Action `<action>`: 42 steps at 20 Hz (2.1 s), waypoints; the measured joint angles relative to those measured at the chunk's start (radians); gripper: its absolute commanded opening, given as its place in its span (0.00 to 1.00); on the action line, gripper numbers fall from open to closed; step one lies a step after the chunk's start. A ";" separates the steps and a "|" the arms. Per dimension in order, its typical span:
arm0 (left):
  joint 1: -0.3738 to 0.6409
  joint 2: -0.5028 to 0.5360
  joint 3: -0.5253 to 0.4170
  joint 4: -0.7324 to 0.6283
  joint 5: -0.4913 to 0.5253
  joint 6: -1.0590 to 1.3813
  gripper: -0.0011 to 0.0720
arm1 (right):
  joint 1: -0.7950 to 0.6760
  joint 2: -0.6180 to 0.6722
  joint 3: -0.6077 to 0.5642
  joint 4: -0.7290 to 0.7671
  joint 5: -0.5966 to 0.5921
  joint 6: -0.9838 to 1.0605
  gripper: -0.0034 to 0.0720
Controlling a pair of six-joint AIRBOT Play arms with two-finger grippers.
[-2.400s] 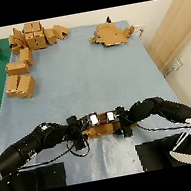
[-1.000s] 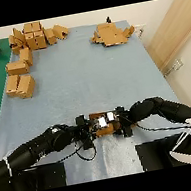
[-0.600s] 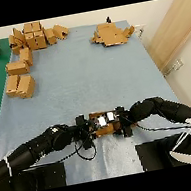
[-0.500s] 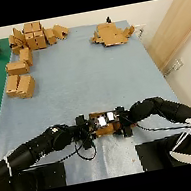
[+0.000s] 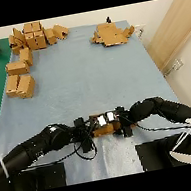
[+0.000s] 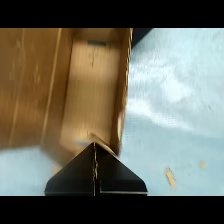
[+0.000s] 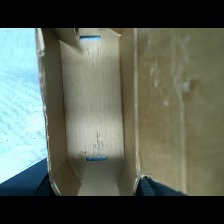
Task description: Fold the box.
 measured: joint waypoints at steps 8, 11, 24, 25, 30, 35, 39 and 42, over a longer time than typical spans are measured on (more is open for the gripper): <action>0.026 0.283 0.015 0.548 -0.415 -0.937 0.03 | 0.000 0.000 0.000 0.000 0.000 0.000 0.70; 0.097 0.394 -0.037 0.588 -0.518 -1.259 0.03 | 0.000 0.000 0.000 0.000 0.000 0.000 0.70; 0.191 0.318 -0.198 0.192 -0.191 -1.491 0.03 | 0.000 0.000 0.000 0.000 0.000 0.000 0.70; 0.191 0.306 -0.198 0.180 -0.183 -1.490 0.03 | 0.000 0.000 0.000 0.000 0.000 0.000 0.70; 0.192 0.328 -0.200 0.160 -0.181 -1.487 0.03 | 0.000 0.000 0.000 0.000 0.000 0.000 0.70; 0.224 0.391 -0.211 0.258 -0.269 -1.587 0.03 | 0.000 0.000 0.000 0.000 0.000 0.000 0.70; 0.241 0.370 -0.241 0.242 -0.240 -1.608 0.03 | 0.000 0.000 0.000 0.000 0.000 0.000 0.70; 0.241 0.341 -0.249 0.208 -0.185 -1.588 0.03 | 0.000 0.000 0.000 0.000 0.000 0.000 0.70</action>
